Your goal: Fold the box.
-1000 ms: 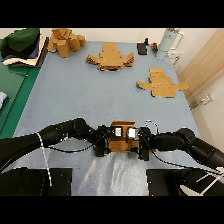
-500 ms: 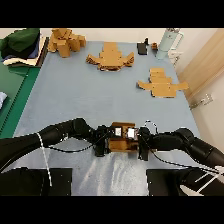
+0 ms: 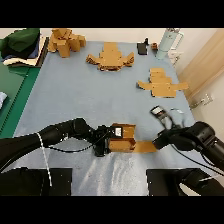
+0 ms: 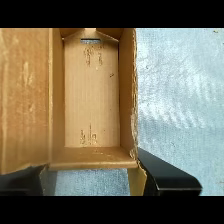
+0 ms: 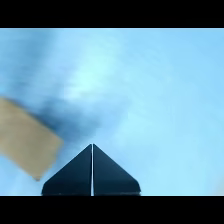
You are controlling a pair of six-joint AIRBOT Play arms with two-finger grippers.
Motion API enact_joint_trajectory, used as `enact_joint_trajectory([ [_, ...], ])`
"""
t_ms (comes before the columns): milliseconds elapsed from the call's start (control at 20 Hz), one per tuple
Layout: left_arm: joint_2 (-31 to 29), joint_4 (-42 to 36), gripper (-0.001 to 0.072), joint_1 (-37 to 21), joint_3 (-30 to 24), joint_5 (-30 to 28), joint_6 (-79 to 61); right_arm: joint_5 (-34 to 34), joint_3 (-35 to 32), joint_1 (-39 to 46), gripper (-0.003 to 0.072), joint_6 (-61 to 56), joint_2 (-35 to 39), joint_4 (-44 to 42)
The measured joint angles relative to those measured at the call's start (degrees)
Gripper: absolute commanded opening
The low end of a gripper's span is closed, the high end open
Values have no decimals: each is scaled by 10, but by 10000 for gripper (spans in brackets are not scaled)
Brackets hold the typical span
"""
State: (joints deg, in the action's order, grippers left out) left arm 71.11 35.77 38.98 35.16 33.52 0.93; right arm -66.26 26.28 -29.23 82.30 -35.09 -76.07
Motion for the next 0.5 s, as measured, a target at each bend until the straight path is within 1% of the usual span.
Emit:
enact_joint_trajectory([
  [100,0,0,528,0,0,0,0,-18,-2,42,3,-63,-4,4],
  [150,0,0,527,0,0,0,0,-19,-5,61,3,-75,-11,-11],
  [300,0,0,527,0,0,0,0,21,-21,94,3,-72,-41,-105],
  [500,0,0,528,0,0,0,0,68,-44,108,2,-25,-83,-222],
])
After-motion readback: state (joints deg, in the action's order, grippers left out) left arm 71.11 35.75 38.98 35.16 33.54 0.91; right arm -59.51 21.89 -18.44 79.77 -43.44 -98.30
